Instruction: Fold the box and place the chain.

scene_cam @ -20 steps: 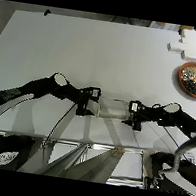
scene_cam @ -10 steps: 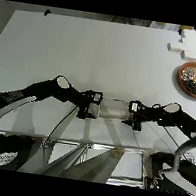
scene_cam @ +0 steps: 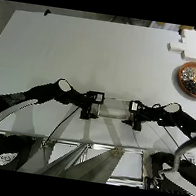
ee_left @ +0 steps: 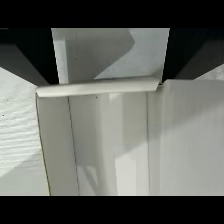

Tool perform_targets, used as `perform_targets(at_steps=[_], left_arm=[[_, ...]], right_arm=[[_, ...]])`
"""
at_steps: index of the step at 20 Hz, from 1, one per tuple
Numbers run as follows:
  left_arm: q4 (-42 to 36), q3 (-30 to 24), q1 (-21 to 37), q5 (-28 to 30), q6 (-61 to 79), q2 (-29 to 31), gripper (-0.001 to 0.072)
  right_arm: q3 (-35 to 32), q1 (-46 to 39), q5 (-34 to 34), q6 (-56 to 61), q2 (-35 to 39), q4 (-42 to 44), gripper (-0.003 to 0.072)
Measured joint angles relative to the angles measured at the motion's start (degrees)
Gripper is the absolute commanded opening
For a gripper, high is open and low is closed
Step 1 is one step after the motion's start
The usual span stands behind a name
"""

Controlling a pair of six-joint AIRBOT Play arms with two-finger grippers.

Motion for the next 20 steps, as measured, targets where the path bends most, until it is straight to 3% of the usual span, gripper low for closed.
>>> perform_targets(at_steps=[14, 20], left_arm=[[-3.8, 0.0, -2.4, 2.8, 0.4, -1.5, 0.0699], [-6.4, -3.3, -1.4, 3.5, 6.3, 0.0, 0.0699]], right_arm=[[0.0, 0.0, 0.0, -0.1, 0.0, 0.0, 0.0413], [0.0, 0.0, 0.2, -0.2, 0.0, -0.1, 0.0413]])
